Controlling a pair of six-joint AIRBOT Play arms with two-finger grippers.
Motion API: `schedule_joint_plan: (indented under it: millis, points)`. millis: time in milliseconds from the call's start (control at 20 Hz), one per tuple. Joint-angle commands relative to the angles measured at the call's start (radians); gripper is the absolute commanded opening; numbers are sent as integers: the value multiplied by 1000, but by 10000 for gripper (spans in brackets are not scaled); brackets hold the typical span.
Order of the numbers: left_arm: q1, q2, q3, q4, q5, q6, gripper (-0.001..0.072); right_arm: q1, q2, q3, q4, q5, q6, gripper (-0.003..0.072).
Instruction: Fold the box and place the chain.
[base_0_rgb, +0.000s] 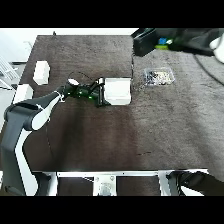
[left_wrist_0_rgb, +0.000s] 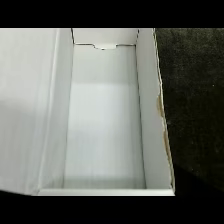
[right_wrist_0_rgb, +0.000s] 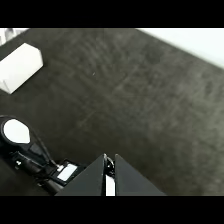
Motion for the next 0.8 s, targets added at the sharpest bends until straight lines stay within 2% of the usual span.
schedule_joint_plan:
  millis: [0,200,350,500,600,650,700,750]
  points:
    - [1,0,0,0,0,0,335,18,-52,-67,65,-82,23,12]
    - [1,0,0,0,0,0,335,18,-158,-105,113,-101,24,12]
    - [1,0,0,0,1,0,335,10,-264,-198,113,-142,69,12]
    - [1,0,0,0,1,0,335,-2,-382,-356,113,-340,69,11]
    - [1,0,0,0,1,0,335,-9,-456,-396,114,-376,106,16]
    - [1,0,0,0,1,0,335,-13,-470,-395,113,-367,126,171]
    - [1,0,0,0,1,0,335,-17,-465,-393,110,-367,124,412]
    - [1,0,0,0,1,0,335,-25,-449,-386,95,-366,124,376]
